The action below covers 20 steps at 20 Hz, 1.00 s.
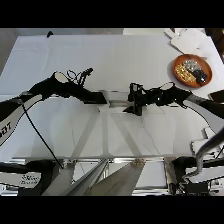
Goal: Fold the box and place the chain.
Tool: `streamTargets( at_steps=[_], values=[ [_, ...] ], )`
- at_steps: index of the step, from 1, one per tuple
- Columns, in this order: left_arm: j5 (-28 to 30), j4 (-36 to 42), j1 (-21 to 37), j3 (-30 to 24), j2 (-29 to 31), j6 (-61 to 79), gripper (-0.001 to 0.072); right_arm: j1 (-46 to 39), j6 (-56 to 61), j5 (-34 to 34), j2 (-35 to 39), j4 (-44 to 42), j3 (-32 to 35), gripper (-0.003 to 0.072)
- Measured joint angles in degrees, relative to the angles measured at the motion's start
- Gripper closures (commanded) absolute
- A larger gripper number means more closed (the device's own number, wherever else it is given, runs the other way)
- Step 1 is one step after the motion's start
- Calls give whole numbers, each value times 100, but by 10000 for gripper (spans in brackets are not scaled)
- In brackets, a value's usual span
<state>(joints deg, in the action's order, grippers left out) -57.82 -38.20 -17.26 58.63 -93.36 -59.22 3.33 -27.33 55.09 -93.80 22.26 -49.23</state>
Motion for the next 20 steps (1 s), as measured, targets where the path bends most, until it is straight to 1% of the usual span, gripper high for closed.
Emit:
streamTargets(
  at_steps=[3,9,15,20],
  values=[
    [170,-105,-44,0,0,-26,16,0,0,0,0,0,0,275],
    [284,-310,-68,2,2,-83,18,0,0,0,0,0,0,275],
    [326,-645,-74,2,4,-376,18,0,0,-2,0,0,0,275],
    [258,-739,-66,7,4,-619,16,0,2,-2,0,-2,0,275]
  ],
)
